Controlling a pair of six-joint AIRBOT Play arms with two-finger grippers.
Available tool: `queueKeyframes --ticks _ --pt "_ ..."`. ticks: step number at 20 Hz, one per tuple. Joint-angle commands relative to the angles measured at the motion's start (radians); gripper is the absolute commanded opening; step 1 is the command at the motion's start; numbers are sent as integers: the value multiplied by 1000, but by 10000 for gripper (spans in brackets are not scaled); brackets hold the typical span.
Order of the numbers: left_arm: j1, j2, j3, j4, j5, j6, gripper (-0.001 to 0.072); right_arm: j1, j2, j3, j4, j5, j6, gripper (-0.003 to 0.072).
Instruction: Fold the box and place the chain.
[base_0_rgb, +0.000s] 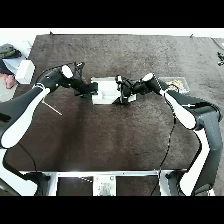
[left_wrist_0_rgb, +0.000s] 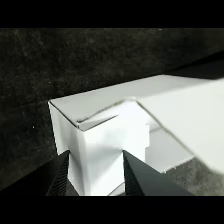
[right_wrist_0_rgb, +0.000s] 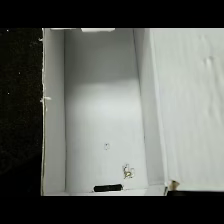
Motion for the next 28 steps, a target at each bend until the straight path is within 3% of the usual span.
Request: queueKeyframes --ticks 1,4,9,16,23,24,25,26,28 --pt "-25 -40 56 86 -42 -82 362 1 0 1 0 0 0 374" --pt "-61 -81 153 256 -128 -196 357 1 0 1 1 0 0 374" --pt "-114 -125 249 424 -195 -347 349 1 0 1 0 0 0 374" --pt "-135 -189 326 509 -294 -420 344 1 0 1 0 0 0 374" --pt "-136 -196 331 521 -288 -424 342 1 0 1 0 0 0 374" --pt "-135 -198 331 521 -287 -425 282 1 0 1 0 0 0 375" --pt "-135 -198 331 528 -290 -425 136 1 0 1 0 0 0 374" --pt "-135 -200 331 528 -290 -425 102 1 0 1 0 0 0 374" --pt "-135 -200 331 528 -286 -425 104 1 0 1 0 0 0 374"
